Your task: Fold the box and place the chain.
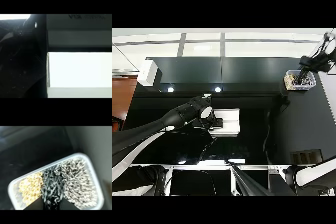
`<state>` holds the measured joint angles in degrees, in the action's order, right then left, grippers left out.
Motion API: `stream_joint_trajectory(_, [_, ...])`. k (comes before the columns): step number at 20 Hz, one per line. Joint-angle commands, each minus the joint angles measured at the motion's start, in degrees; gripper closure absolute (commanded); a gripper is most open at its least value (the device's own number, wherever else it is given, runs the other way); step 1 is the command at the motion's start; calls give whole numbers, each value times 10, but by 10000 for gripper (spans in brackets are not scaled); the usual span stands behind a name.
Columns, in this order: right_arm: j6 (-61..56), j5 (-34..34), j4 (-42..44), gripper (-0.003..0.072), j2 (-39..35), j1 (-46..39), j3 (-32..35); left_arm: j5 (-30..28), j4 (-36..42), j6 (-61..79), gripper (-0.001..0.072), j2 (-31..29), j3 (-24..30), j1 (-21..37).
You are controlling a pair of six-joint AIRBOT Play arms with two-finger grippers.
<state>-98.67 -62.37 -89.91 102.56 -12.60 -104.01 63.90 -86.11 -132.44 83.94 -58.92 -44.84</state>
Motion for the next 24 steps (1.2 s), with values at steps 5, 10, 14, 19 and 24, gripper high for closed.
stream_joint_trajectory(5, [132,-95,153,669,-200,1,10,-5,-4,0,678,0,-1,0])
stream_joint_trajectory(10, [183,-113,262,670,-352,1,69,-6,-4,0,678,0,-1,0])
stream_joint_trajectory(14, [236,-181,394,671,-445,3,136,-4,-4,0,678,0,-1,0])
stream_joint_trajectory(19, [286,-262,515,670,-501,27,247,-4,-4,0,678,0,-1,0])
stream_joint_trajectory(24, [303,-214,576,670,-500,141,383,-3,-4,0,678,0,-1,0])
